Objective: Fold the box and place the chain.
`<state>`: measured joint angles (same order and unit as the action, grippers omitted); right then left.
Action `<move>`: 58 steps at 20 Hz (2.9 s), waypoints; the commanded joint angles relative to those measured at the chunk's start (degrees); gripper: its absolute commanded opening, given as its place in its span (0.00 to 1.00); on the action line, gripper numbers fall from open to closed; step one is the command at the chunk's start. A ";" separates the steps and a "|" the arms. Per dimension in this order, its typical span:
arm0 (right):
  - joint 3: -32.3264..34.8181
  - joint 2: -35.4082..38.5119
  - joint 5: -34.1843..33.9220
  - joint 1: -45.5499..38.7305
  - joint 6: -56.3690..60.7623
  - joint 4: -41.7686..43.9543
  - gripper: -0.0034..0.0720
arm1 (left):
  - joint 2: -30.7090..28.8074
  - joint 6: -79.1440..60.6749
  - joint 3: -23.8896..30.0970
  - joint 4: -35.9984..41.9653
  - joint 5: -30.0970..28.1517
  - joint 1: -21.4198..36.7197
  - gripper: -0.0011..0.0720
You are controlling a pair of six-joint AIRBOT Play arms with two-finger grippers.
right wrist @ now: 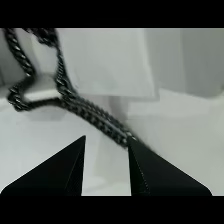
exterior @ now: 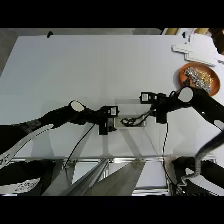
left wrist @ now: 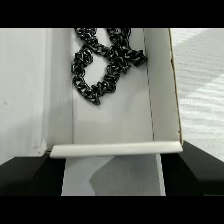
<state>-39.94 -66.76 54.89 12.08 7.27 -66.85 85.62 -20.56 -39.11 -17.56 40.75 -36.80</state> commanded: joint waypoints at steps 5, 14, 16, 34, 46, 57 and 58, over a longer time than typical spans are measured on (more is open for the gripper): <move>3.06 -0.04 -2.08 -0.90 -10.78 6.93 0.36 | 0.00 0.00 -0.04 -0.02 0.00 0.00 0.21; 3.21 -0.04 -4.39 -1.36 -8.28 9.11 0.07 | 0.00 0.00 -0.04 -0.02 0.00 0.00 0.21; 3.19 3.82 -4.44 -3.58 -4.24 5.42 0.07 | 0.00 0.00 -0.04 -0.02 0.00 0.00 0.21; 3.19 24.30 -10.82 20.02 20.59 29.57 0.07 | 0.00 0.00 -0.04 -0.02 -0.02 0.00 0.21; 3.19 12.50 -13.35 22.91 33.46 18.40 0.07 | 0.00 0.00 -0.04 -0.02 0.00 -0.02 0.21; 3.19 15.26 -13.55 22.91 38.42 7.23 0.23 | 0.00 0.00 -0.04 -0.02 0.00 -0.02 0.21; 3.19 15.26 -13.57 22.88 40.11 4.70 0.30 | 0.00 0.00 -0.04 -0.02 -0.02 -0.02 0.21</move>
<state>-36.75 -51.72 41.39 34.92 43.81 -56.14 85.62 -20.56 -39.13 -17.58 40.75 -36.82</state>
